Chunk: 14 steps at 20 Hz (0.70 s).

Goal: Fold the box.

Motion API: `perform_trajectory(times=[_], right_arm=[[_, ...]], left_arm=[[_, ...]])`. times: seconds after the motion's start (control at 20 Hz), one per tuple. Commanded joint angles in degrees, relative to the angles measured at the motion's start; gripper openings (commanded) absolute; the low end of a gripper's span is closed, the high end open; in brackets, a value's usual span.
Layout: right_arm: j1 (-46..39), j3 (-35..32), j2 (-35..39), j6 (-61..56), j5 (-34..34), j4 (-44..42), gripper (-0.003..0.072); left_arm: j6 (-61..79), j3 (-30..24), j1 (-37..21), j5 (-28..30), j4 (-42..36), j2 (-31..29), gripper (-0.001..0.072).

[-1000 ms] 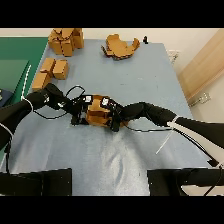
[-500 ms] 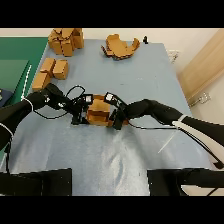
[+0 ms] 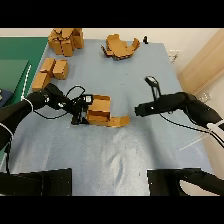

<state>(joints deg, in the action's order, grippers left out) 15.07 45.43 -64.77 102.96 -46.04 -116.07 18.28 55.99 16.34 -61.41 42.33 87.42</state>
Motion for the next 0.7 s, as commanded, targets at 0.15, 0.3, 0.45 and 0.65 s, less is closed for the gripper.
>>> perform_trajectory(times=[0.15, 0.3, 0.45, 0.65], right_arm=[[1.0, -2.7, -11.0, -1.3, -0.2, -18.1, 0.0002], [7.4, 1.9, -16.4, 1.5, 0.4, -22.9, 0.0002], [10.0, 6.4, -16.5, 1.5, -0.3, -24.9, 0.0002], [10.0, 9.1, -15.8, 2.7, -2.4, -27.3, 0.0003]], left_arm=[[0.0, 0.0, 0.0, -0.1, 0.1, 0.0, 0.0299], [0.1, 0.0, 0.0, 0.0, 0.0, 0.0, 0.0299], [0.1, 0.0, 0.0, 0.0, 0.0, 0.0, 0.0299], [0.1, 0.0, 0.0, 0.0, 0.0, 0.0, 0.0299]])
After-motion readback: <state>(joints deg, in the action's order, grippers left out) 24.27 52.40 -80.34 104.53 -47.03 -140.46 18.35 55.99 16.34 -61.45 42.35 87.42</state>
